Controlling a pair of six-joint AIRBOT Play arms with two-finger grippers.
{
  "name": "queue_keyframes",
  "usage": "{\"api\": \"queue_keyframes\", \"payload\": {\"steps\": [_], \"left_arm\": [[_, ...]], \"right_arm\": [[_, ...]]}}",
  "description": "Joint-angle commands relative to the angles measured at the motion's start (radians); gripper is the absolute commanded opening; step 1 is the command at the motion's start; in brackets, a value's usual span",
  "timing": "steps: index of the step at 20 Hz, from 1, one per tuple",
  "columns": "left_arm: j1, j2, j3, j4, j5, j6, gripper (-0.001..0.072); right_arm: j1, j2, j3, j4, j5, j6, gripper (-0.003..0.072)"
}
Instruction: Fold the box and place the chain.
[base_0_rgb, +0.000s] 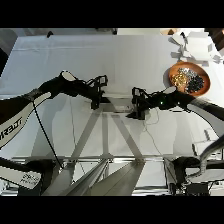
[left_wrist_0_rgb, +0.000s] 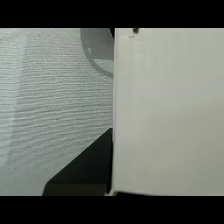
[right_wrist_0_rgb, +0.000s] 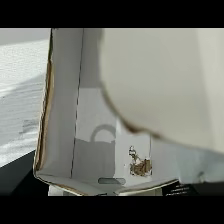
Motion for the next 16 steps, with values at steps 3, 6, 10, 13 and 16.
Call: {"api": "queue_keyframes", "payload": {"steps": [3, 6, 10, 13, 16], "left_arm": [[0.0, -0.001, 0.0, 0.0, 0.0, 0.0, 0.001], [0.0, -0.001, 0.0, 0.0, 0.0, 0.0, 0.001], [0.0, -0.001, 0.0, 0.0, 0.0, 0.0, 0.001], [0.0, -0.001, 0.0, 0.0, 0.0, 0.0, 0.001], [0.0, -0.001, 0.0, 0.0, 0.0, 0.0, 0.001]], "right_arm": [[0.001, 0.0, 0.001, 0.0, 0.005, 0.0, 0.0702], [0.001, 0.0, 0.001, 0.0, 0.001, -0.006, 0.0648], [0.001, 0.0, 0.001, 0.0, 0.0, -0.006, 0.0647], [0.001, 0.0, 0.001, 0.0, -0.007, -0.006, 0.0646], [0.001, 0.0, 0.001, 0.0, -0.009, -0.006, 0.052]]}}
